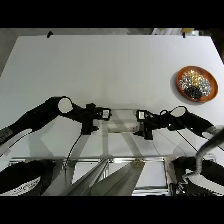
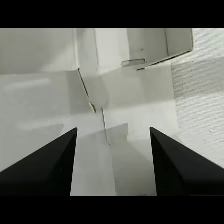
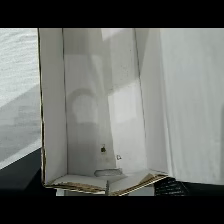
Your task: Fold the box and place the chain.
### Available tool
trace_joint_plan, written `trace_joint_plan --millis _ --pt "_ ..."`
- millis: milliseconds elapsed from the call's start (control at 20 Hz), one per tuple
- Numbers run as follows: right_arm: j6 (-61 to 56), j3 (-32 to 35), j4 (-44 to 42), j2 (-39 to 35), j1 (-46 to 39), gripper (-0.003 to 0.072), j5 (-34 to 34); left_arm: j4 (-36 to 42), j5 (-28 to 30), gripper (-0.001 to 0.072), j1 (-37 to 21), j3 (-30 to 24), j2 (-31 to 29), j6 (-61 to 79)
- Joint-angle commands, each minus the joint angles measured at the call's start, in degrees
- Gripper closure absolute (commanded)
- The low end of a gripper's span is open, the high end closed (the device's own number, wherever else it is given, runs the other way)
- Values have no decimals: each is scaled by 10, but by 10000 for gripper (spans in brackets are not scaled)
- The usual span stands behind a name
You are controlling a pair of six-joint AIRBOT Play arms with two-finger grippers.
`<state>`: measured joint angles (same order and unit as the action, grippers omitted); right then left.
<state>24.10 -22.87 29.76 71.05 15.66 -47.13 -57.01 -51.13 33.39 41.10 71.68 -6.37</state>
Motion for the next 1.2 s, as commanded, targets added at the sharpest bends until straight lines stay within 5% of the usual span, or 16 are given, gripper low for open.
trace_joint_plan --millis 0,250,350,500,700,1150 --pt "0 0 0 0 0 288 0 23 12 207 0 0 3 53" --pt "0 0 0 0 0 288 0 76 15 247 32 0 43 85" --pt "0 0 0 0 0 288 0 88 23 379 45 0 54 94" --pt "0 0 0 0 0 288 0 102 37 399 53 0 54 94" --pt "0 0 0 0 0 288 0 114 48 518 53 0 54 87" --pt "0 0 0 0 0 288 0 137 97 516 68 0 54 10"
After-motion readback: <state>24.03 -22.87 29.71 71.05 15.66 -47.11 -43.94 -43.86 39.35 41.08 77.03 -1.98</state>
